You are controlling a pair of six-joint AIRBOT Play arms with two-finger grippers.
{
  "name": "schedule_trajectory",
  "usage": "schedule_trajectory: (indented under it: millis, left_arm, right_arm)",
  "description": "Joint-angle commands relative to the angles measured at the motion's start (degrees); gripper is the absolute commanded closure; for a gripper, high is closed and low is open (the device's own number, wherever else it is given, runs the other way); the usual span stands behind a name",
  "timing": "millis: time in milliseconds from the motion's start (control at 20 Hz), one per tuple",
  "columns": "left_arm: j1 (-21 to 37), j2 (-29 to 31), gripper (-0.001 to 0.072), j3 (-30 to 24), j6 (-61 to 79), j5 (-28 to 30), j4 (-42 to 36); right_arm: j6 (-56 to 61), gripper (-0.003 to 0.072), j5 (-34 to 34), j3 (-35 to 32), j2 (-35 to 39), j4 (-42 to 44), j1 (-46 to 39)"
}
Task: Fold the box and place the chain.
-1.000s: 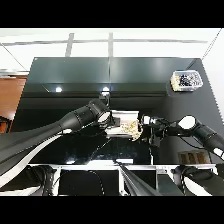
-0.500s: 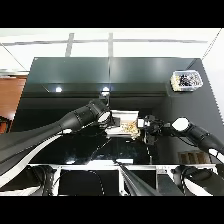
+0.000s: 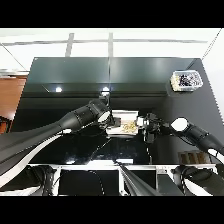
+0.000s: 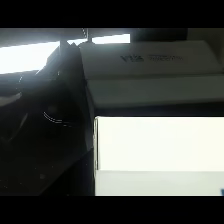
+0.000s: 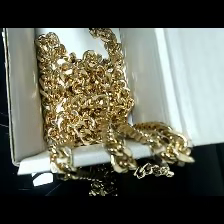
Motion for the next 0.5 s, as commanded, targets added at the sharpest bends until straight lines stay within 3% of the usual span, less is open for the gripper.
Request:
schedule_trajectory:
  millis: [0,250,450]
  left_arm:
    - [0.04,0.0,0.0678,0.04,-0.02,-0.04,0.11]
    - [0.04,0.0,0.0678,0.04,-0.02,-0.04,0.11]
    - [0.04,0.0,0.0678,0.04,-0.04,-0.04,0.11]
  right_arm:
    - [6.49,0.067,2.36,-0.04,1.14,-4.57,-0.09]
    - [26.82,0.0671,2.86,1.36,8.85,-12.37,-5.29]
    - [36.68,0.0671,10.45,6.78,14.84,-12.59,-9.2]
